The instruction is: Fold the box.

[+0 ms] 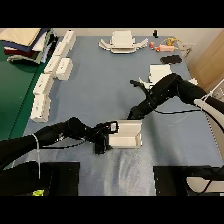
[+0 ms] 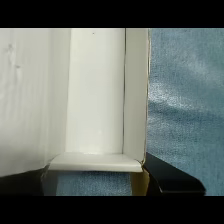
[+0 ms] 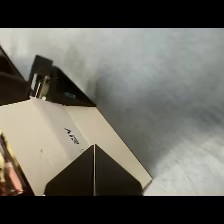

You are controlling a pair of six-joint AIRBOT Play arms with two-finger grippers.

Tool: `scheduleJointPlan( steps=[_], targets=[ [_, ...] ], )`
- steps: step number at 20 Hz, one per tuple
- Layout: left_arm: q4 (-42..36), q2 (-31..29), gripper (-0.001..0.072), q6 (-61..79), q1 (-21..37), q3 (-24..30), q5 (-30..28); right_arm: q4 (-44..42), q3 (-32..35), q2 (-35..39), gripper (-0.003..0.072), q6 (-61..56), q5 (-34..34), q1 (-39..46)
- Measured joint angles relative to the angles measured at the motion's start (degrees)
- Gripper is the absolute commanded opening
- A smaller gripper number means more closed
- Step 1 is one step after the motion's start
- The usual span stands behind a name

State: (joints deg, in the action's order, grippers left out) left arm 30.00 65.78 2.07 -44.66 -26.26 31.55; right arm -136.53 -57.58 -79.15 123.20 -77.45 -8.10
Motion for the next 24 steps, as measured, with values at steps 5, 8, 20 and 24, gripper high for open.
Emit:
scheduleJointPlan(
  steps=[5, 8, 20, 24],
  targets=[
    [0.0, 0.0, 0.0522, 0.0, 0.0, 0.0, 0.0, 0.7, 8.1, 9.7, 0.0004, 9.0, 7.6, -5.6],
    [0.0, 0.0, 0.0523, 0.0, 0.0, 0.0, 0.0, 1.9, 15.7, 17.4, 0.0004, 12.5, 14.7, -9.8],
    [0.0, 0.0, 0.0523, 0.0, 0.0, 0.0, 0.0, 14.6, 27.3, 31.6, 0.0447, 22.1, 35.4, -25.5],
    [0.0, 0.0, 0.0523, 0.0, 0.0, 0.0, 0.0, 20.0, 27.5, 31.9, 0.0566, 23.8, 36.0, -28.8]
  ],
)
